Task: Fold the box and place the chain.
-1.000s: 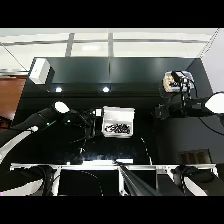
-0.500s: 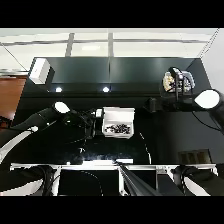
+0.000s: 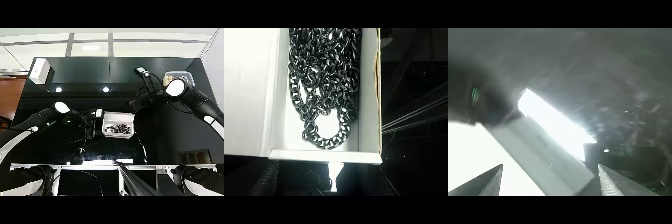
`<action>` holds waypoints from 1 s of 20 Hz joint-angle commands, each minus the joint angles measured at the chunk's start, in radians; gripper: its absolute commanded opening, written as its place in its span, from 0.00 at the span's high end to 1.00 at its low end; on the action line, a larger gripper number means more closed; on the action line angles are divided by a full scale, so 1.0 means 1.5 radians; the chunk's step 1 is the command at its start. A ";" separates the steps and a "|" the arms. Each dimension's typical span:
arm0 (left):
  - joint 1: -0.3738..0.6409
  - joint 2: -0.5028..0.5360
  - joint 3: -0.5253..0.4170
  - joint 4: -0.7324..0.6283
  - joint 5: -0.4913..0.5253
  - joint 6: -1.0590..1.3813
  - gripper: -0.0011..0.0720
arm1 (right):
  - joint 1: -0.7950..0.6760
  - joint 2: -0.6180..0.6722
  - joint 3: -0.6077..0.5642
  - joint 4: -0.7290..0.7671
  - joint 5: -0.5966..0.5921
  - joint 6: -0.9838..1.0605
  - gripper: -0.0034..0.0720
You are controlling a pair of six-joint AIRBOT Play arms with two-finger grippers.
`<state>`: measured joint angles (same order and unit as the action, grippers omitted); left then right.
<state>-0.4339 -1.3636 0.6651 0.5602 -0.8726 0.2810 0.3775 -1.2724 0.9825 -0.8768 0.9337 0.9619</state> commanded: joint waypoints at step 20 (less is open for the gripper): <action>-0.001 0.000 0.000 0.001 0.000 0.000 0.50 | 0.120 0.051 -0.056 -0.048 0.123 -0.280 0.00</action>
<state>-0.4339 -1.3636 0.6651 0.5606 -0.8719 0.2810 0.5335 -1.1957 0.9009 -0.9386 1.1206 0.5491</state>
